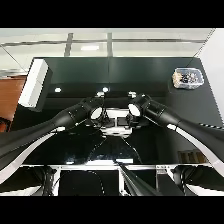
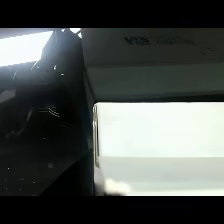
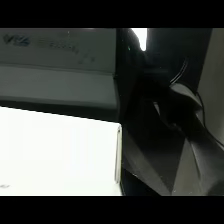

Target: Fold the box and place the chain.

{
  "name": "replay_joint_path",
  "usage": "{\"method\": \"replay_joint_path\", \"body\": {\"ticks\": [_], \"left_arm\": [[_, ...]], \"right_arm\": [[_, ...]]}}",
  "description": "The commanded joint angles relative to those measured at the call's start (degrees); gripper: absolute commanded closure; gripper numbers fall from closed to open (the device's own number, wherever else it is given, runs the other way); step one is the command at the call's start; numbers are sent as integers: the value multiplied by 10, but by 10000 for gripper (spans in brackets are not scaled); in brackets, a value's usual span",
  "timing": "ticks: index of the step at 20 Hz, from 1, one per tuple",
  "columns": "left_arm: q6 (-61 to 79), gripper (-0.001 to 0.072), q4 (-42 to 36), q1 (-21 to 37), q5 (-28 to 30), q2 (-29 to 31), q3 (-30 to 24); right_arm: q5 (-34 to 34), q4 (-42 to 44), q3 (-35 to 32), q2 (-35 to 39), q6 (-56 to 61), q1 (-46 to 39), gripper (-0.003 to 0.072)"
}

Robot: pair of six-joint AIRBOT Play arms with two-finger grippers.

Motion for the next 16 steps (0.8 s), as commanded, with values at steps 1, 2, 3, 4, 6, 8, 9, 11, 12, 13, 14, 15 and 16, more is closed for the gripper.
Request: {"method": "replay_joint_path", "body": {"ticks": [1, 2, 3, 4, 6, 8, 9, 11, 12, 13, 14, 15, 16], "left_arm": [[-1, 679, -1, 0, -2, 0, 0], [-1, 679, -1, 0, -2, 0, 0], [-1, 678, -1, 0, -2, 0, 0], [-1, 679, -1, 0, -2, 0, 0], [-1, 679, 0, 0, -2, 0, 0], [-1, 678, -1, 0, -2, 0, 0], [-1, 679, -1, 0, -2, 0, 0], [-1, 679, -1, 0, -2, 0, 0], [-1, 679, -1, 0, -2, 0, 0], [-1, 679, -1, 0, -2, 0, 0], [-1, 679, -1, 0, -2, 0, 0], [-1, 679, -1, 0, -2, 0, 0], [-1, 679, -1, 0, -2, 0, 0]], "right_arm": [[4, -6, 0, 0, -1, 0, 477], [3, -6, -1, -1, -2, 0, 477], [3, -6, -1, -3, -2, 0, 477], [3, -7, -1, -7, -2, 0, 477], [3, -6, -1, -14, -2, 0, 477], [2, -6, -1, -19, -2, 0, 519], [0, -7, -1, -19, -2, 0, 638], [-2, -6, -1, -19, -2, 0, 674], [-2, -6, -1, -19, -2, 0, 674], [-1, -6, -1, -19, -2, 0, 673], [-1, -7, -1, -19, -2, 0, 671], [-2, -7, 0, -18, -2, 0, 607], [-1, -11, 0, -17, -3, 0, 417]]}}
